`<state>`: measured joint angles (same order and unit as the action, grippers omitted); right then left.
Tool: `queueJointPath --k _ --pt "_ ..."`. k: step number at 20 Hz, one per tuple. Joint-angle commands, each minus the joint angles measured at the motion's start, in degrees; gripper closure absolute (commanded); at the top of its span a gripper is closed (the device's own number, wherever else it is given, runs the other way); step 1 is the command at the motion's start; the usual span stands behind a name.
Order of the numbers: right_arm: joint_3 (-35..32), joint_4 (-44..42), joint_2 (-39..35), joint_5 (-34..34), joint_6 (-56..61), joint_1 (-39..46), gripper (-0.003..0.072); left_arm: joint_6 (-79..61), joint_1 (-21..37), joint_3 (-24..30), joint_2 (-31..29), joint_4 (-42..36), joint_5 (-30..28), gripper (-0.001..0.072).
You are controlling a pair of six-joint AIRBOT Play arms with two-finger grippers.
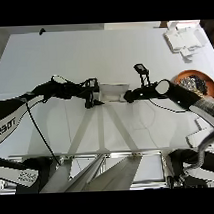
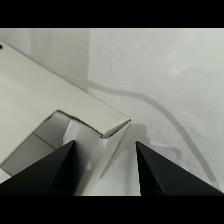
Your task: Fold the box and place the chain.
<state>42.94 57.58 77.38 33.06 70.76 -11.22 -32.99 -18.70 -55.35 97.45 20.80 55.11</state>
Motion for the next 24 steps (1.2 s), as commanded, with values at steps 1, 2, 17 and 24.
queueJointPath --k 1,2,17,24 --pt "0.6 9.2 0.0 -0.2 11.1 -2.2 0.0279 0.0 0.0 0.0 0.0 0.0 0.0 0.0368" --pt "1.5 10.5 0.0 0.5 13.7 -2.5 0.028 0.0 0.0 0.0 0.0 0.0 0.0 0.0368" --pt "5.6 26.3 1.5 4.9 43.0 -5.9 0.029 0.0 0.0 0.0 0.0 0.0 0.0 0.0368" --pt "9.7 27.9 1.9 2.2 42.8 -9.8 0.0267 0.0 0.0 0.0 0.0 0.0 0.0 0.0368"
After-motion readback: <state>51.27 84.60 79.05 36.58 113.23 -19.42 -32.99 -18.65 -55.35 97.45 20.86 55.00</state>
